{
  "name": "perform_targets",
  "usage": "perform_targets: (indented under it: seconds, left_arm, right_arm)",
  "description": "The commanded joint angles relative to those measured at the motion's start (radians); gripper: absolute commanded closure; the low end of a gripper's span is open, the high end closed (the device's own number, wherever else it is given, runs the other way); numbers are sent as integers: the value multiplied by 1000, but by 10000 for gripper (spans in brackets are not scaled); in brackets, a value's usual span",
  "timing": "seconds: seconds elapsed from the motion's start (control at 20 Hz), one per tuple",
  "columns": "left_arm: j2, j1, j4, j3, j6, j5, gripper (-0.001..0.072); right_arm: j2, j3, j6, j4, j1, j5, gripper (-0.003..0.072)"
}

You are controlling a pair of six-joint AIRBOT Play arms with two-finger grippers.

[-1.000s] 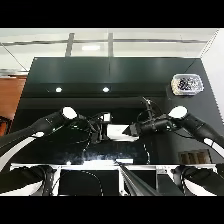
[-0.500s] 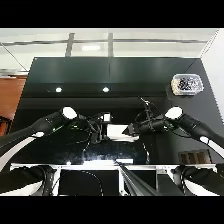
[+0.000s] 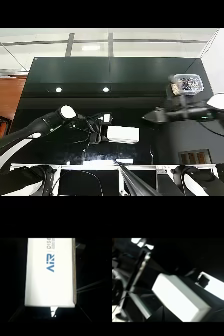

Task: Fold the box and place the chain.

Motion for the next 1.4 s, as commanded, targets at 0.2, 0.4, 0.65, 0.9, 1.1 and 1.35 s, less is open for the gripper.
perform_targets:
  seconds: [0.2,0.4,0.65,0.9,1.1,1.35]
  left_arm:
    - [190,-28,97,21,-188,-3,0]
    - [102,-122,20,94,-191,61,1]
    - [-94,-221,10,240,-249,77,1]
    - [-130,-251,10,259,-280,74,0]
    - [-130,-254,14,259,-322,69,1]
    - [-130,-254,26,259,-322,51,1]
  right_arm:
    - [132,8,31,-157,-250,28,681]
    - [132,3,30,-154,-249,-26,681]
    - [132,-21,28,-155,-249,-16,681]
    - [132,-22,10,-155,-249,-12,681]
    - [132,-22,2,-155,-249,-13,681]
    - [132,-22,0,-155,-249,-16,681]
